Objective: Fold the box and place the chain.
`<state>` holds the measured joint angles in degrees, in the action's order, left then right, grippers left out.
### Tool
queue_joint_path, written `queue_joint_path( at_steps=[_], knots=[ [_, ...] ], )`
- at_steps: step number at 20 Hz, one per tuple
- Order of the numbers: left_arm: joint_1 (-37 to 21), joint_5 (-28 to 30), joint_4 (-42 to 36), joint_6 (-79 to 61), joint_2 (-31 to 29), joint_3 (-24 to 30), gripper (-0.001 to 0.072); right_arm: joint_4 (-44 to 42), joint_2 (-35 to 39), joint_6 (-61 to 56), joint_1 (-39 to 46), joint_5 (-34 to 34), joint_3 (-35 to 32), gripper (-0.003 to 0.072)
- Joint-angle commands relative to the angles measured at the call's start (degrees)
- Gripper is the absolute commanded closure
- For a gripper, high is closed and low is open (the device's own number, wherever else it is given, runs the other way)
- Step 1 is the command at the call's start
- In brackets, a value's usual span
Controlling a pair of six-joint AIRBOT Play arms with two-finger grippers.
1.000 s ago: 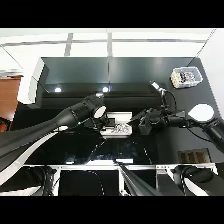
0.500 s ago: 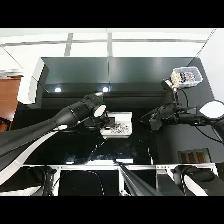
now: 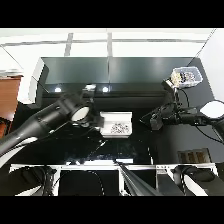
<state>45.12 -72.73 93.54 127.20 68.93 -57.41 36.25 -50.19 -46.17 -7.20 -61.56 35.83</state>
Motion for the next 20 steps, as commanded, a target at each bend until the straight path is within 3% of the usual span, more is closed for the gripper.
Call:
queue_joint_path(
  at_steps=[1,4,6,7,9,10,14,16,20],
  knots=[
    [-7.8,3.8,0.1,-4.3,-8.1,12.7,0.0146,0.0,0.0,0.0,0.0,0.5,0.0,0.0362],
    [-20.4,12.7,-20.7,-38.3,-10.2,21.6,0.0150,0.2,0.0,0.0,0.0,0.7,0.0,0.0363],
    [-24.3,12.2,-35.7,-68.0,-9.4,23.8,0.0150,0.9,0.0,-0.1,0.0,0.8,0.0,0.0363],
    [-24.6,12.1,-39.4,-80.8,-8.9,24.1,0.0150,0.9,0.0,-0.1,0.0,0.8,0.0,0.0362],
    [-24.1,14.9,-42.2,-95.5,-8.3,24.1,0.0146,0.9,0.0,-0.1,0.0,0.8,0.0,0.0362],
    [-23.2,17.7,-43.0,-100.5,-8.3,24.1,-0.0011,0.9,0.0,-0.1,0.0,1.0,0.0,0.0363],
    [-17.3,26.5,-43.6,-120.8,-7.8,23.7,-0.0007,0.9,0.0,-0.1,0.0,2.1,0.0,0.0362],
    [-16.8,26.0,-47.7,-123.1,-4.7,22.6,-0.0006,0.9,0.0,-0.1,0.0,2.3,0.0,0.0362],
    [-17.4,27.2,-48.6,-125.7,1.5,21.5,-0.0005,0.9,0.0,-0.1,0.0,2.8,0.0,0.0363]
  ],
)
